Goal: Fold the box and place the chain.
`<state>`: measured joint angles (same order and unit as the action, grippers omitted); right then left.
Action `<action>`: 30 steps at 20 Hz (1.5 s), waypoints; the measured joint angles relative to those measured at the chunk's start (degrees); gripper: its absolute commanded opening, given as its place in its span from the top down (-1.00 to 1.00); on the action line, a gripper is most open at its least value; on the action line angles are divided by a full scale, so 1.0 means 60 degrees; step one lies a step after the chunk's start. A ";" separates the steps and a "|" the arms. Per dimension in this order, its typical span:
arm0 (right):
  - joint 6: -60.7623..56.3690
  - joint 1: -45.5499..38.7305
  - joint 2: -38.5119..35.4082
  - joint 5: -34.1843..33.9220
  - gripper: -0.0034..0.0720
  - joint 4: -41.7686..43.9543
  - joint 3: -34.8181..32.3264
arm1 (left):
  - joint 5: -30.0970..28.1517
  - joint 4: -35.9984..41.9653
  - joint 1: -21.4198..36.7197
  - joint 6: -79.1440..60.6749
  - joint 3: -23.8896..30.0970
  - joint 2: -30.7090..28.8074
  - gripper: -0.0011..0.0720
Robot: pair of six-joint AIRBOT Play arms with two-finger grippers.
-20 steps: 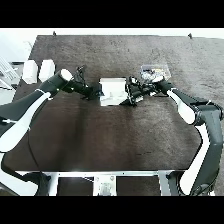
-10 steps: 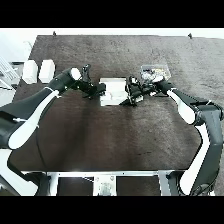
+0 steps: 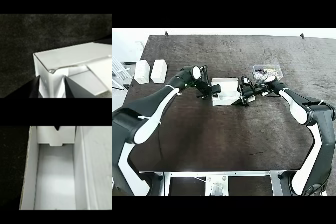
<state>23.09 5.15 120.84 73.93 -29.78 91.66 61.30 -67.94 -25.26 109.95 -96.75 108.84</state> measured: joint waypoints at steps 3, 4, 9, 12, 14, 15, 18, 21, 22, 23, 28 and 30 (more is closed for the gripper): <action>0.0004 0.0000 0.0000 0.0000 -0.63 0.0004 0.0000 | 0.0488 -0.0346 -0.0022 0.0270 -0.0568 0.0291 -0.01; 0.0004 0.0000 0.0000 0.0000 -0.63 0.0004 0.0000 | 0.0674 -0.0459 -0.0025 0.0372 -0.0769 0.0390 -0.01; 0.0004 0.0000 0.0000 0.0000 -0.63 0.0007 0.0000 | 0.1392 -0.1078 -0.0098 0.0827 -0.1355 0.0590 -0.01; 0.0004 0.0000 0.0000 0.0000 -0.63 0.0007 0.0000 | 0.1508 -0.1217 -0.0182 0.0994 -0.1464 0.0663 -0.01; 0.0004 0.0000 0.0000 0.0000 -0.63 0.0007 0.0000 | 0.1585 -0.1268 -0.0266 0.1075 -0.1497 0.0699 -0.01; 0.0004 0.0000 0.0000 0.0000 -0.63 0.0007 0.0000 | 0.1581 -0.1315 -0.0306 0.1111 -0.1508 0.0718 -0.01; 0.0004 0.0000 0.0000 0.0000 -0.63 0.0004 0.0000 | 0.1617 -0.1384 -0.0328 0.1173 -0.1526 0.0809 -0.01; 0.0004 0.0000 0.0000 0.0000 -0.63 0.0004 0.0000 | 0.1661 -0.1486 -0.0350 0.1213 -0.1537 0.0878 -0.01; 0.0004 0.0000 0.0000 0.0000 -0.63 0.0004 0.0000 | 0.1701 -0.1585 -0.0357 0.1235 -0.1555 0.0889 -0.01; 0.0004 0.0000 0.0000 0.0000 -0.63 0.0004 0.0000 | 0.1767 -0.1683 -0.0357 0.1253 -0.1603 0.0903 -0.01; 0.0000 0.0000 0.0000 0.0000 -0.63 0.0004 0.0000 | 0.1869 -0.2091 -0.0364 0.1330 -0.1836 0.0973 -0.01; 0.0004 0.0000 0.0000 0.0004 -0.63 0.0004 0.0000 | 0.2044 -0.2171 -0.0364 0.1344 -0.2033 0.1122 -0.01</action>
